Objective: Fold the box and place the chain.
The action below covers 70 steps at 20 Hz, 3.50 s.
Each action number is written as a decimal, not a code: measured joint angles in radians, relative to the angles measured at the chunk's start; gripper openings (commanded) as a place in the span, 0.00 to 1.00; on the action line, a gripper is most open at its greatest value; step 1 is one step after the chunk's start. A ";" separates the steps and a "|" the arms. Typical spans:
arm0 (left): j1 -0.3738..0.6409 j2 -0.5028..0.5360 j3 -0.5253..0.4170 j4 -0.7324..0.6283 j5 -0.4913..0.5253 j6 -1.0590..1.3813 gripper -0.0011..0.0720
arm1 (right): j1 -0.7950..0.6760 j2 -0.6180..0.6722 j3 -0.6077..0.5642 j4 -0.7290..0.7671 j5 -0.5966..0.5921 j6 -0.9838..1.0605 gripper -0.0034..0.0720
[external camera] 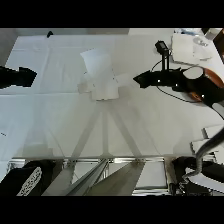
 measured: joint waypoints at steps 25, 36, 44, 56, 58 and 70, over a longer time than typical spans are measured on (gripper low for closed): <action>0.000 0.000 0.000 0.000 0.000 0.000 0.97 | 0.113 -0.050 -0.282 0.584 -0.382 -0.515 0.06; 0.000 0.000 0.000 -0.008 0.043 0.019 0.97 | 0.113 -0.050 -0.282 0.584 -0.380 -0.518 0.06; -0.002 -0.035 0.000 -0.032 0.055 0.018 0.77 | 0.113 -0.050 -0.282 0.584 -0.380 -0.518 0.06; -0.106 -0.616 0.319 -0.362 -0.063 0.378 0.81 | 0.113 -0.050 -0.282 0.585 -0.381 -0.518 0.06; -0.113 -0.737 0.425 -0.439 -0.148 0.490 0.96 | 0.113 -0.050 -0.282 0.584 -0.381 -0.518 0.06; -0.204 -1.070 0.635 -0.726 -0.277 0.855 0.97 | 0.113 -0.050 -0.282 0.585 -0.381 -0.518 0.06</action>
